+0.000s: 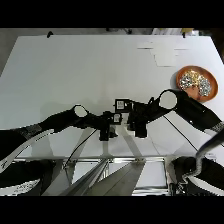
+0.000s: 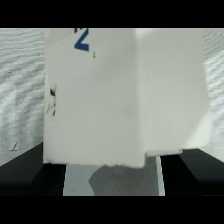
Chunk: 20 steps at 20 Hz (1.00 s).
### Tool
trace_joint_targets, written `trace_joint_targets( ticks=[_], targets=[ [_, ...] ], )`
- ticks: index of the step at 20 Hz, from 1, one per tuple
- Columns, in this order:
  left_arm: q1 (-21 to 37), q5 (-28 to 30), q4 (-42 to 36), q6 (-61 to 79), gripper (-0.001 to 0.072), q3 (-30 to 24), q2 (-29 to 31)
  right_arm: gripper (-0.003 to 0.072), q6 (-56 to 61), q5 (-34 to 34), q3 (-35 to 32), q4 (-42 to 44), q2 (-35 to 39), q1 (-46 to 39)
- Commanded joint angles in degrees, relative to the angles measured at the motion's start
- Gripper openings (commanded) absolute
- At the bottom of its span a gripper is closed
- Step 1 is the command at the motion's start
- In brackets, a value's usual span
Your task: Fold the box and place the chain.
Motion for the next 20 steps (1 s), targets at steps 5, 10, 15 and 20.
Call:
trace_joint_targets(
  ticks=[5, 10, 15, 20],
  targets=[
    [0.02, 0.02, 0.02, 0.02, 0.021, -0.02, -0.02, 0.0168, 0.26, -2.38, -0.17, -2.95, 1.49, 0.39],
    [0.02, 0.02, 0.0, 0.02, 0.021, -0.02, -0.02, 0.0151, 0.28, -4.15, -2.54, -3.06, 3.8, 0.39],
    [0.02, 0.02, 0.02, 0.02, 0.021, -0.02, -0.02, 0.0151, 0.39, -8.39, -5.77, -2.82, 3.8, 0.42],
    [0.02, 0.02, 0.02, 0.02, 0.021, -0.02, -0.02, 0.0167, 0.37, -7.69, -7.32, -0.28, 3.8, 0.42]
  ],
)
